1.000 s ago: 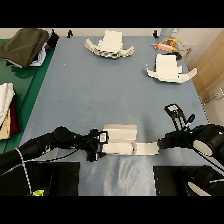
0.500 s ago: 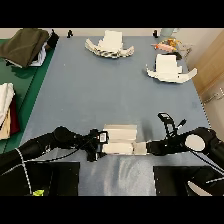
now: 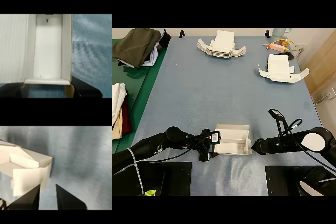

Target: Fold the box.

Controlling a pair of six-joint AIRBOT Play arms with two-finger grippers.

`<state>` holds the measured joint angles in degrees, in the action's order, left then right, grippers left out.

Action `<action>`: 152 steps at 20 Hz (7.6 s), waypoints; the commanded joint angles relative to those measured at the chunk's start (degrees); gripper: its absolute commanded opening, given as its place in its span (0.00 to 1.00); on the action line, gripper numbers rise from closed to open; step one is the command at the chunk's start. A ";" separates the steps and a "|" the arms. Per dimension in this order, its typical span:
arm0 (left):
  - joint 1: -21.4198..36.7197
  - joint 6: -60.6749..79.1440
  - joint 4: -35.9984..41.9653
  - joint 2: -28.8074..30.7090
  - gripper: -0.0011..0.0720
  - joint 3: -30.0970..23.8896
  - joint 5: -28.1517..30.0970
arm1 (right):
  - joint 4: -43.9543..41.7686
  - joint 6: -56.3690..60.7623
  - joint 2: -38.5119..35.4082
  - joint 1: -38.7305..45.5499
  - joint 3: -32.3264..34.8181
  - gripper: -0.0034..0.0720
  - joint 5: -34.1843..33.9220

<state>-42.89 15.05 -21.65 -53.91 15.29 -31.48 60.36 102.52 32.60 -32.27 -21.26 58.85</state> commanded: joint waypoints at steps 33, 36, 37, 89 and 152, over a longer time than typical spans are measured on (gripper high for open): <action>0.02 0.02 0.00 -0.04 0.71 0.02 0.00 | 33.14 49.59 39.47 -28.17 -26.69 0.05 10.82; 0.02 0.02 0.00 -0.04 0.71 0.02 0.00 | 33.09 49.27 39.32 -28.17 -27.36 0.15 10.86; 0.02 0.02 0.00 -0.04 0.71 0.02 0.00 | 32.79 48.19 39.10 -28.17 -27.67 0.40 10.95; 0.02 0.02 0.00 -0.04 0.71 0.02 -0.02 | -2.75 -46.21 23.56 -13.44 -19.37 0.05 -8.31; 0.02 0.02 0.00 -0.04 0.71 0.02 0.00 | 11.08 -57.61 15.54 -27.50 -8.55 0.56 -25.99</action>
<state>-42.87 15.18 -21.76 -53.91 15.29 -31.83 75.50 44.99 48.10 -59.70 -29.76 31.03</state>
